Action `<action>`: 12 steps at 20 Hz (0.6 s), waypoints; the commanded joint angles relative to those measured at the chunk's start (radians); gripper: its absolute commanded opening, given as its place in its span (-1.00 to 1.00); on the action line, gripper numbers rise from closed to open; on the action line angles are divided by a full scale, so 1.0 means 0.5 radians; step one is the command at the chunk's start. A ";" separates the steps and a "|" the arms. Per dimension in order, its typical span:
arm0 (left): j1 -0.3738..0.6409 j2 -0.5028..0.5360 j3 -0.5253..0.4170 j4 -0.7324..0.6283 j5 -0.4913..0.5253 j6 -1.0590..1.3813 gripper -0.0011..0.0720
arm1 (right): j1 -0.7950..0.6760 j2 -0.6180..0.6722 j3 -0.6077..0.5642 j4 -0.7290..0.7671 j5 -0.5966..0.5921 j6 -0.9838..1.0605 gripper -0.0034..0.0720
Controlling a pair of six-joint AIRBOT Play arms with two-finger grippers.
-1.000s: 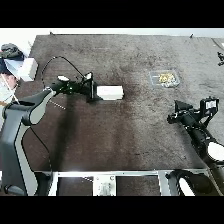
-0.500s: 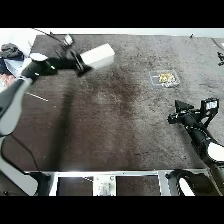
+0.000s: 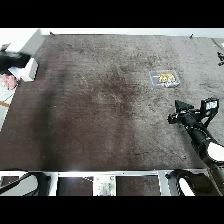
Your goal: Fold the box and place the chain.
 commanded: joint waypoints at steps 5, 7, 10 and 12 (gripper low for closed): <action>0.732 0.237 -0.704 0.166 -0.031 -0.011 -0.95 | 0.000 0.002 -0.001 -0.078 0.001 0.001 -0.88; 0.760 0.225 -0.757 0.309 0.003 0.108 -0.95 | 0.000 0.001 -0.001 -0.133 0.001 0.001 -0.88; 0.760 0.063 -0.755 0.374 0.014 0.114 -0.95 | 0.000 0.001 -0.001 -0.143 0.001 0.001 -0.88; 0.760 -0.076 -0.755 0.360 0.053 0.216 -0.95 | 0.000 0.001 -0.001 -0.143 0.001 0.002 -0.88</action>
